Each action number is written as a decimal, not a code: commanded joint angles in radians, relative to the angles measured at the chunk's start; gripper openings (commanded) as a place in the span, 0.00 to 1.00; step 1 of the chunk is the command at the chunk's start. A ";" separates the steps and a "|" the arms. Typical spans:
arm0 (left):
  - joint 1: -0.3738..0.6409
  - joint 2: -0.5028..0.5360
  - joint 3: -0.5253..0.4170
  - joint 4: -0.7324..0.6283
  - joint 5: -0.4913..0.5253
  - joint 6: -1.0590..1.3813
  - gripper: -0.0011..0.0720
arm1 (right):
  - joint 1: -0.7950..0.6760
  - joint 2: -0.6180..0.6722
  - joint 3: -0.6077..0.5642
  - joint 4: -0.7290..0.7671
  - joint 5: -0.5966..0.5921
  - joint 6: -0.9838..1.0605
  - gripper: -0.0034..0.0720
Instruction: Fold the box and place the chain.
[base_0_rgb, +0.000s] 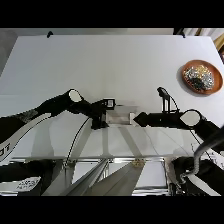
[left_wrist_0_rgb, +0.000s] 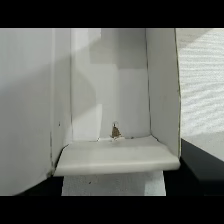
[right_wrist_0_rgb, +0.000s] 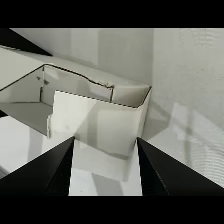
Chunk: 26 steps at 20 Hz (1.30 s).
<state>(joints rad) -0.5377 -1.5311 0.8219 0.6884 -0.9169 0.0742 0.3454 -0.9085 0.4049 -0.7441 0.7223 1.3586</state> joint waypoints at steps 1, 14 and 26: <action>0.000 0.000 0.000 0.000 0.000 0.000 0.44 | 0.031 -0.005 0.011 -0.043 -0.032 0.057 0.63; 0.000 0.000 0.000 0.000 0.000 0.000 0.44 | 0.175 -0.154 0.200 -0.341 0.040 0.363 0.62; 0.000 0.000 0.000 0.000 0.000 0.000 0.44 | 0.229 -0.241 0.295 -0.492 0.102 0.583 0.62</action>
<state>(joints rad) -0.5381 -1.5311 0.8219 0.6884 -0.9169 0.0746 0.5690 -1.1385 0.6907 -1.1931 0.8173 1.8660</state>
